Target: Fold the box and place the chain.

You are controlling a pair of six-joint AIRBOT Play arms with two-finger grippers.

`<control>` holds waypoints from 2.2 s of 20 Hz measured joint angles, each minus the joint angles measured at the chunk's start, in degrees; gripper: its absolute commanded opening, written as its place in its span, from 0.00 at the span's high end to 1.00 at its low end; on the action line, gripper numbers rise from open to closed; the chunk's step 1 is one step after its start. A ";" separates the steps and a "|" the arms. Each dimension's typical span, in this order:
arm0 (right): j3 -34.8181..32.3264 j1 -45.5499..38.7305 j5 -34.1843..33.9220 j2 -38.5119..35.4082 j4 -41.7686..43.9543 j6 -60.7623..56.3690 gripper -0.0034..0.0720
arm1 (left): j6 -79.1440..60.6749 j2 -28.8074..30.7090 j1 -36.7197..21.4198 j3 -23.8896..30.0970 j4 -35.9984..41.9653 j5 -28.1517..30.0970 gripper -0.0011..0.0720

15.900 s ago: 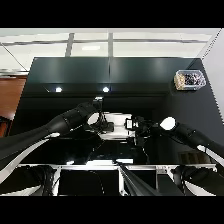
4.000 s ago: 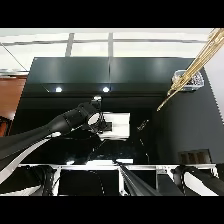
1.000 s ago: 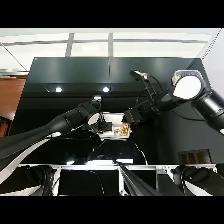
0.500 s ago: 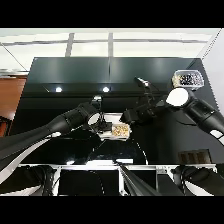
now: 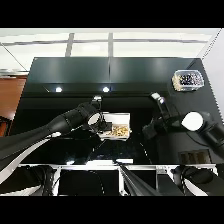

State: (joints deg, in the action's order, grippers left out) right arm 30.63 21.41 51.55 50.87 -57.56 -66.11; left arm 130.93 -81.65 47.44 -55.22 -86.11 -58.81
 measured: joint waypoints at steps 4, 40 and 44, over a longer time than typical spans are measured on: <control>-6.93 2.51 -12.55 0.02 -0.72 18.45 0.00 | 0.00 0.00 0.00 0.00 0.00 0.00 0.95; -8.13 6.54 -26.69 7.10 25.88 58.93 0.94 | 0.02 0.00 -0.02 0.00 0.02 0.02 0.95; -4.98 3.82 -20.63 -0.39 23.02 43.01 0.94 | 0.02 0.00 0.00 0.00 0.02 0.02 0.95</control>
State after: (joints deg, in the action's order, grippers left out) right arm 25.65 25.23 30.92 50.48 -34.54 -23.09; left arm 130.96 -81.65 47.44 -55.22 -86.08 -58.78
